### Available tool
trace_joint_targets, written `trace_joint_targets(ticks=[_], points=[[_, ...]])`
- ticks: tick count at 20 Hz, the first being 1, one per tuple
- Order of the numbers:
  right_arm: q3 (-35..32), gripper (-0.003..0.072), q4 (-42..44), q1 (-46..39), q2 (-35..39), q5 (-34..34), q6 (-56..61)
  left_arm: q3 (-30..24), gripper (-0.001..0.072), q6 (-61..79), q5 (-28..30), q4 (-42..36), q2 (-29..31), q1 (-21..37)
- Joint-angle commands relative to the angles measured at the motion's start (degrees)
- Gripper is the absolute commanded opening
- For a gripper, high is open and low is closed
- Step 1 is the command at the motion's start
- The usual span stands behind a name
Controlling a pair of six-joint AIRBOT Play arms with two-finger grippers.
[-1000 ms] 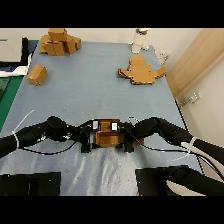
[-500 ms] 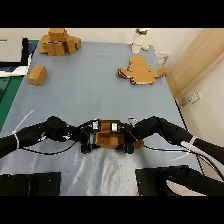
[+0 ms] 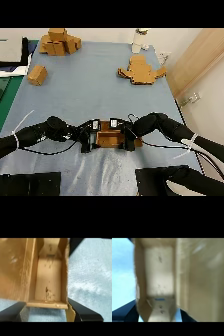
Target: Fold the box.
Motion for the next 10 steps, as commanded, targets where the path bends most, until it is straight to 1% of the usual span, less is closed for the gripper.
trace_joint_targets(ticks=[1,3,7,10], points=[[2.08,0.0712,-8.04,-0.09,0.37,-0.96,10.08,0.07,0.0589,0.02,-0.07,0.07,-0.02,0.02],[2.49,0.0711,-9.99,-0.09,1.2,-2.36,10.23,0.07,0.0589,0.02,-0.07,0.07,-0.02,0.02],[2.49,0.0709,-17.51,-0.09,4.85,-4.83,14.71,0.07,0.0589,0.02,-0.07,0.07,-0.02,0.02],[2.49,0.071,-16.76,-0.09,7.98,-10.23,16.13,0.07,0.0589,0.02,-0.07,0.07,-0.02,0.02]])
